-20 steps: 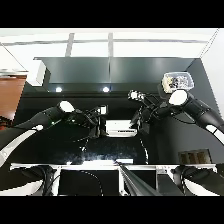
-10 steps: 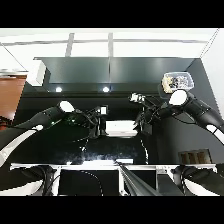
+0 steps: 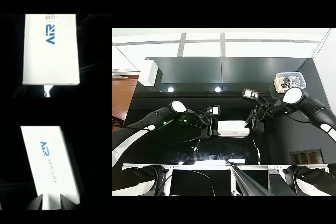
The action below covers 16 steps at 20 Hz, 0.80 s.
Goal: Fold the box and place the chain.
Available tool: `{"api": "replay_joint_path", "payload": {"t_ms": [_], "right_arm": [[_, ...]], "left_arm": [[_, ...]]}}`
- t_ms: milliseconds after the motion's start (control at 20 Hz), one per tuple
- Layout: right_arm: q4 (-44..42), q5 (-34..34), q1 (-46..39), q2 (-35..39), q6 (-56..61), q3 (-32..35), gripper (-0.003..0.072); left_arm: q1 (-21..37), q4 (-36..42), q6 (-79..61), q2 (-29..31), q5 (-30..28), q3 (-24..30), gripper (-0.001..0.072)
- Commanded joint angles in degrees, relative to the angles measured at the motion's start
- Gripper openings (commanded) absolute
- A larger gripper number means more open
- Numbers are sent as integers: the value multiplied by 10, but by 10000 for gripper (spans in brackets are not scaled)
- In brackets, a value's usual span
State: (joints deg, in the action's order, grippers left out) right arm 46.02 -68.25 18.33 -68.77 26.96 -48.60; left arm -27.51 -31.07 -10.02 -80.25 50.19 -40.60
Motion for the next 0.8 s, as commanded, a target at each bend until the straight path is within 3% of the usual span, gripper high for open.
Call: {"api": "replay_joint_path", "payload": {"t_ms": [0,50,100,200,400,750], "right_arm": [[-26,-50,-42,21,124,-21,243],[-30,-67,-58,26,182,-20,205],[-31,-90,-68,25,239,-15,21],[-86,-85,-64,25,271,25,17],[-253,36,-29,24,301,101,18],[-191,105,29,-9,348,114,18]], "left_arm": [[0,0,0,0,-1,0,435],[0,0,0,0,-1,0,435],[0,0,0,0,-1,0,435],[0,0,0,0,-1,0,435],[0,0,0,0,0,0,435],[0,0,0,0,-2,0,435]]}}
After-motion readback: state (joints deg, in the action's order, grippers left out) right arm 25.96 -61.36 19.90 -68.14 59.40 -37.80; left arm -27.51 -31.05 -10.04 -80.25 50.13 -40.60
